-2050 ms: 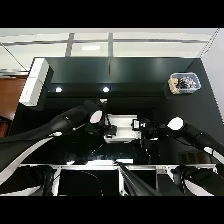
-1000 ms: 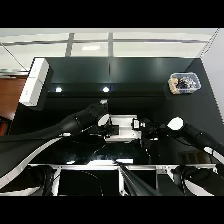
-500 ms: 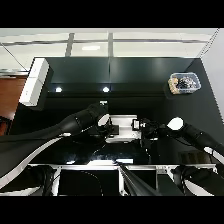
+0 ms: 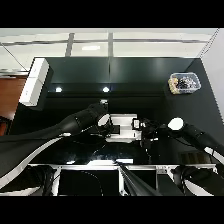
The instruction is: Fold the box and place the chain.
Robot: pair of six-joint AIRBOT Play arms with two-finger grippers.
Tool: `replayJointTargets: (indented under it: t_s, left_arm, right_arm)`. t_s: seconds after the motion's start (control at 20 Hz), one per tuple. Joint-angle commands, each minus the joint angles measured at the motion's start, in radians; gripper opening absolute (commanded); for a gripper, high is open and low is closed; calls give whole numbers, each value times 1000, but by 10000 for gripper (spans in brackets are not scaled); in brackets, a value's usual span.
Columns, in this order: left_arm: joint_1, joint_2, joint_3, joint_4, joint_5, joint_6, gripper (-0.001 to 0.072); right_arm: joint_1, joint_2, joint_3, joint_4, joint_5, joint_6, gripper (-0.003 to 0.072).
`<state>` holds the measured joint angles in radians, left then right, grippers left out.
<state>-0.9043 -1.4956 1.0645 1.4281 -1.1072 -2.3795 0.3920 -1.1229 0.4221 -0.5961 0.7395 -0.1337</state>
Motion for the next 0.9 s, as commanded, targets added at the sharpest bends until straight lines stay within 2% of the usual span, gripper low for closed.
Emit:
replayJointTargets:
  t_s: [0.0, 0.25, 0.5, 0.6, 0.65, 0.75, 0.85]
  left_arm:
    - [9, 0, 1, 6, -12, 24, 25]
    - [15, 0, 1, 39, -24, 47, 25]
    - [14, 0, 1, 37, -30, 100, 25]
    - [14, 0, 1, 37, -27, 102, 25]
    - [14, 0, 1, 34, -27, 103, 25]
    - [14, 0, 1, 26, -27, 103, 26]
    - [14, 0, 1, 26, -27, 103, 26]
  right_arm:
    - [0, 38, 8, -4, 22, 59, 688]
    - [1, 103, 15, -143, 63, 59, 688]
    - [1, 102, 14, -110, 68, 31, 685]
    - [3, 102, 14, -111, 68, 31, 644]
    - [3, 102, 14, -111, 68, 31, 523]
    - [3, 102, 14, -107, 69, 32, 425]
    - [3, 100, 14, -72, 67, 36, 417]
